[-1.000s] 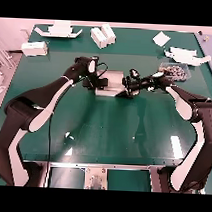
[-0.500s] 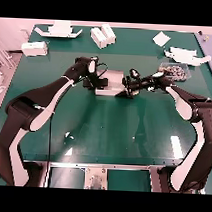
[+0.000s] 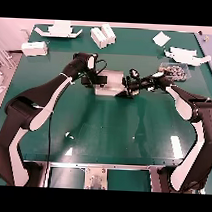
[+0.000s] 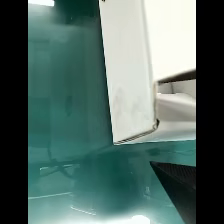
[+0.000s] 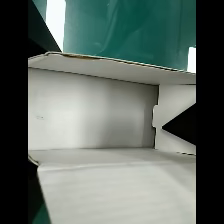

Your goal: Fold the box and place the chain.

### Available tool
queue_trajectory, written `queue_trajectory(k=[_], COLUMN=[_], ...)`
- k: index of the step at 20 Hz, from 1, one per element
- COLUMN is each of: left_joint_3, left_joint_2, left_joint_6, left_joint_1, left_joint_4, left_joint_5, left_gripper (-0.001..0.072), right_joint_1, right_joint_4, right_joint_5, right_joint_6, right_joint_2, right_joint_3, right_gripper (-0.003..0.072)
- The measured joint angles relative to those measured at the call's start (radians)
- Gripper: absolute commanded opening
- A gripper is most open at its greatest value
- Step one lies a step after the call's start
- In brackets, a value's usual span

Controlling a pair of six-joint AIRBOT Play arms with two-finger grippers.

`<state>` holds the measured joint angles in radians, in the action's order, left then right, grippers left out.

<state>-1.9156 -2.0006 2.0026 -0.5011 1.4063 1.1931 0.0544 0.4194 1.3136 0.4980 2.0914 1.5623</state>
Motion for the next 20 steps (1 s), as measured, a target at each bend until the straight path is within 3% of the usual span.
queue_trajectory(k=[4,6,13,20], left_joint_3=[-0.006,-0.013,-0.111,-0.134], left_joint_2=[0.000,0.000,-0.060,-0.078], left_joint_6=[-0.003,-0.003,0.002,0.006], left_joint_1=[0.013,0.020,0.026,0.014], left_joint_4=[0.016,0.017,0.045,0.054], left_joint_5=[0.013,0.024,0.113,0.136], left_gripper=[0.0587,0.0503,0.0504,0.0503], right_joint_1=[0.000,0.000,-0.001,-0.001], right_joint_4=[0.000,-0.001,0.000,0.000], right_joint_5=[0.000,-0.001,-0.001,0.000], right_joint_6=[0.000,0.000,0.000,0.000], right_joint_2=[0.000,0.000,0.000,0.000], right_joint_3=[0.000,0.000,0.000,0.000], right_gripper=[0.0528,0.0528,0.0528,0.0528])
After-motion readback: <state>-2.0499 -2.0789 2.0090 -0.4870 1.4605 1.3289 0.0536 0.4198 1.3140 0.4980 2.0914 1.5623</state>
